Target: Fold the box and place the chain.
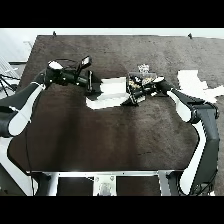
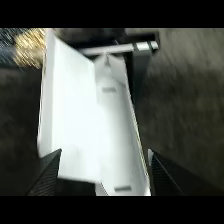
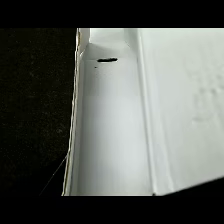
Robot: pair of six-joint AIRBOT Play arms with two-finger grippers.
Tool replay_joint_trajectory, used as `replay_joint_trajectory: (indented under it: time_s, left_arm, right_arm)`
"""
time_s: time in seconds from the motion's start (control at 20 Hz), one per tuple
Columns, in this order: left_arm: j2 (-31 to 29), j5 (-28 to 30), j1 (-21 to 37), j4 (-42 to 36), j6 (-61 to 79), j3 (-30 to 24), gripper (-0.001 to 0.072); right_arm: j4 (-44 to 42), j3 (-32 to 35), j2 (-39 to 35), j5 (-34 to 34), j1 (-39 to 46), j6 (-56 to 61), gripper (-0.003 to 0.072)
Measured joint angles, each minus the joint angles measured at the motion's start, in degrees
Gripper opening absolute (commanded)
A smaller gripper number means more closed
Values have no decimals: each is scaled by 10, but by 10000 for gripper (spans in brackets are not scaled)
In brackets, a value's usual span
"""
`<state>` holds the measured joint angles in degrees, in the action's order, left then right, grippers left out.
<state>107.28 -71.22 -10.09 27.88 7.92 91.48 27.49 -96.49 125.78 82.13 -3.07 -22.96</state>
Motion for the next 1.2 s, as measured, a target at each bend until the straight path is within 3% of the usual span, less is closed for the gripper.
replay_joint_trajectory:
  time_s: [0.2,0.4,1.2]
  left_arm:
    - [0,-32,-11,121,-62,13,621]
    - [0,-24,-27,193,-101,7,622]
    - [7,61,-62,223,-103,-22,610]
  right_arm:
    - [0,0,0,0,0,0,436]
    - [0,0,0,0,0,0,435]
    - [0,0,0,0,0,0,436]
